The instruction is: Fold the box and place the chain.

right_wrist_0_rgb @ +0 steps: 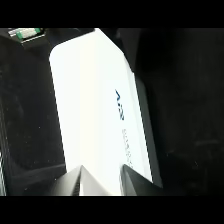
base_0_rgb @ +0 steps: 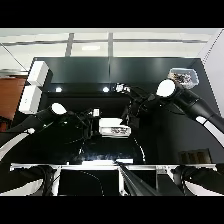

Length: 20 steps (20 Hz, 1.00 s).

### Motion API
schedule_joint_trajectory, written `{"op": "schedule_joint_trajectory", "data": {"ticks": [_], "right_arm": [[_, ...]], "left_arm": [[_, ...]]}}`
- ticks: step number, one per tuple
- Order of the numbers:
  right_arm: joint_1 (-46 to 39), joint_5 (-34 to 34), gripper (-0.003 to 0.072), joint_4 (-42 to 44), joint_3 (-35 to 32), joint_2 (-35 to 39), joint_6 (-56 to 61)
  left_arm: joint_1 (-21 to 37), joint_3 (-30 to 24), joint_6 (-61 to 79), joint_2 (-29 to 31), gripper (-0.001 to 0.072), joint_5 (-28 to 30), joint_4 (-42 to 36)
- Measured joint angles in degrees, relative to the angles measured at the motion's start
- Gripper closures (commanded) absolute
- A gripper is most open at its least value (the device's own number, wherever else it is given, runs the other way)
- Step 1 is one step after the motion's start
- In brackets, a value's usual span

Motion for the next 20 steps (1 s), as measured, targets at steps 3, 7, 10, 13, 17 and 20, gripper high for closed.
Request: {"op": "schedule_joint_trajectory", "data": {"ticks": [3,7,10,13,17,20], "right_arm": [[0.07,0.48,0.0437,-2.05,-0.28,1.01,2.25],[2.01,-0.55,0.0437,-4.76,-1.99,2.58,4.09],[4.83,-4.7,0.0437,-7.93,-3.41,3.41,6.49],[6.75,-8.79,0.0438,-9.66,-4.42,3.76,8.0],[7.74,-11.19,0.0438,-10.73,-4.92,3.93,8.76],[8.33,-11.58,0.0438,-11.17,-5.03,4.48,9.18]], "left_arm": [[0.0,0.0,-0.02,0.0,0.0251,0.0,0.0],[0.0,0.0,-0.02,0.0,0.0252,0.0,0.02],[0.0,0.0,0.0,0.0,0.0251,0.0,0.02],[0.0,0.0,-0.02,0.0,0.0251,0.0,0.0],[0.0,0.0,-0.02,0.0,0.0251,0.0,0.0],[0.0,0.0,0.0,0.0,0.0252,0.0,0.02]]}}
